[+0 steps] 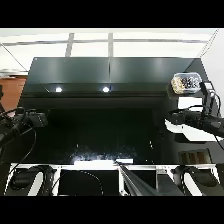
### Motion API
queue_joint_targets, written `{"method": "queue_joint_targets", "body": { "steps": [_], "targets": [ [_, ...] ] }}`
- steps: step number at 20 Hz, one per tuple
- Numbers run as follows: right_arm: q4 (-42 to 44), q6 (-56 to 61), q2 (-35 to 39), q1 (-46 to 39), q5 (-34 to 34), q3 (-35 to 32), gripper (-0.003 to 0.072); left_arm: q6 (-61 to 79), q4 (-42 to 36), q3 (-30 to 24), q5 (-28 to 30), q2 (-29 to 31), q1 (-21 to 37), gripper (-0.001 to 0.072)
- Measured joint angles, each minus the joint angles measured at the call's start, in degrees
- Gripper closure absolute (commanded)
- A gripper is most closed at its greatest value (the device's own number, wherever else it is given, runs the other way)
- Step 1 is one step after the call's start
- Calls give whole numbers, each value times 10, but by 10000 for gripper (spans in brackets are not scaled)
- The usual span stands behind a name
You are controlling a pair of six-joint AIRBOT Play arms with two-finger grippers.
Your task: Fold the box and place the chain.
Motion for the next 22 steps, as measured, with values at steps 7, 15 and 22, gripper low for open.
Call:
{"method": "queue_joint_targets", "body": {
  "steps": [7, 15, 22],
  "targets": [
    [22, 0, 0, 0, -45, 0, -18, 0, -33, -1, 102, -6, 0, 3],
    [-58, 111, -25, -41, -138, 5, -17, 32, -69, -1, 92, -44, -32, -7],
    [-127, 195, -140, -292, -164, 85, -16, 61, -81, -1, 113, -123, -119, -6]
  ]
}}
